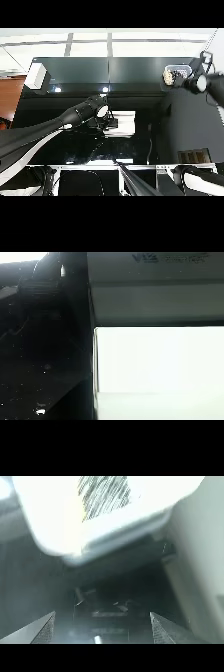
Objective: Fold the box and place the chain.
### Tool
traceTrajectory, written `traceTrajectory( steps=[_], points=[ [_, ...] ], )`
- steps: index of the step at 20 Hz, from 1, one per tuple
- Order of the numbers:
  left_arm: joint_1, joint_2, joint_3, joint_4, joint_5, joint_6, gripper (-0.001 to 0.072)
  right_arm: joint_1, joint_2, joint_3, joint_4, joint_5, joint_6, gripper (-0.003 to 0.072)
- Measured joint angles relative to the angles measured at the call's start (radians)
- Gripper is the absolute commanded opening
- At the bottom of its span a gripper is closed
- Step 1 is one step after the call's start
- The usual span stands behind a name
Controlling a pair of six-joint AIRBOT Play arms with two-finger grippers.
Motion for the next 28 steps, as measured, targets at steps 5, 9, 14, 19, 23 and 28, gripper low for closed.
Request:
traceTrajectory(
  steps=[5,9,14,19,23,28],
  points=[
    [0.0,0.0,0.0,-0.003,0.0,0.0,0.0027,-0.069,-0.362,0.481,0.115,0.193,-0.075,0.0714],
    [0.0,0.0,0.0,-0.003,-0.001,0.0,0.0027,-0.089,-0.542,0.704,0.201,0.264,-0.113,0.0547],
    [0.0,0.0,0.0,-0.003,-0.003,0.0,0.0027,-0.099,-0.651,0.782,0.235,0.294,-0.127,0.0547],
    [0.0,0.0,0.0,-0.003,-0.005,0.0,0.0027,-0.108,-0.674,0.822,0.256,0.317,-0.18,0.0016],
    [0.0,0.0,0.0,-0.004,-0.006,0.0,0.0027,-0.116,-0.631,0.894,0.26,0.366,-0.304,0.0015],
    [0.0,0.0,0.0,-0.006,-0.006,0.0,0.0027,-0.116,-0.456,0.931,0.287,0.37,-0.455,0.0015]
  ],
)
